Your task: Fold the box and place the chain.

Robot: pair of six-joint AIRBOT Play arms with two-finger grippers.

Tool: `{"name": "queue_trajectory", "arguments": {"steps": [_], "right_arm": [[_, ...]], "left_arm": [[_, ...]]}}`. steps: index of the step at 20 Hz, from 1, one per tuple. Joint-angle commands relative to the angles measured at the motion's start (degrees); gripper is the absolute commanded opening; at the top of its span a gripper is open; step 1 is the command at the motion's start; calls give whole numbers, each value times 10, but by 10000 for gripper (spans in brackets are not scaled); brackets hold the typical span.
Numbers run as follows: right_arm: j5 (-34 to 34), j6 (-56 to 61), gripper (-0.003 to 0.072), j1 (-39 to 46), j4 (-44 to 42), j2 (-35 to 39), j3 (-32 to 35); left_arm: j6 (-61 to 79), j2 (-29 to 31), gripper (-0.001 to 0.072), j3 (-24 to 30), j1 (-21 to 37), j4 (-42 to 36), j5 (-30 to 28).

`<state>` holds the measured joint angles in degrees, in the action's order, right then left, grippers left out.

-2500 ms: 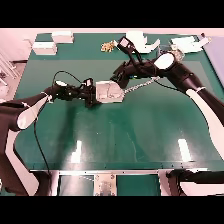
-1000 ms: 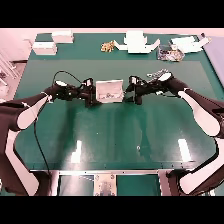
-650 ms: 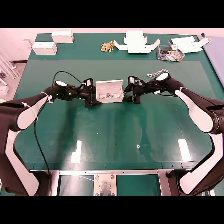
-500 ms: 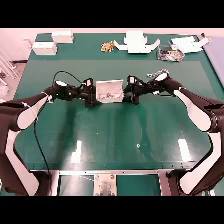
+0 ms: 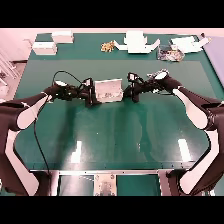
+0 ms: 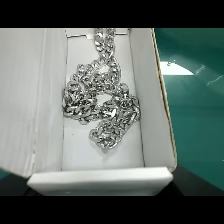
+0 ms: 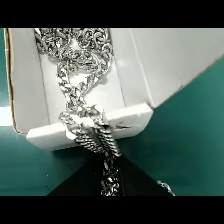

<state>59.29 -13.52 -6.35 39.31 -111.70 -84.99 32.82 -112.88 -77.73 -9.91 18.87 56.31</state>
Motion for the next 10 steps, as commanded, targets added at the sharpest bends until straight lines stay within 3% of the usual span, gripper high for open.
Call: {"name": "queue_trajectory", "arguments": {"steps": [1, 10], "right_arm": [[4, 53, 3, 2, 33, 1, -12], [28, 181, 1, 7, 23, 108, -9]], "left_arm": [[0, 0, 625, 0, 0, 0, 1], [0, 0, 625, 0, 0, 0, 1]]}}
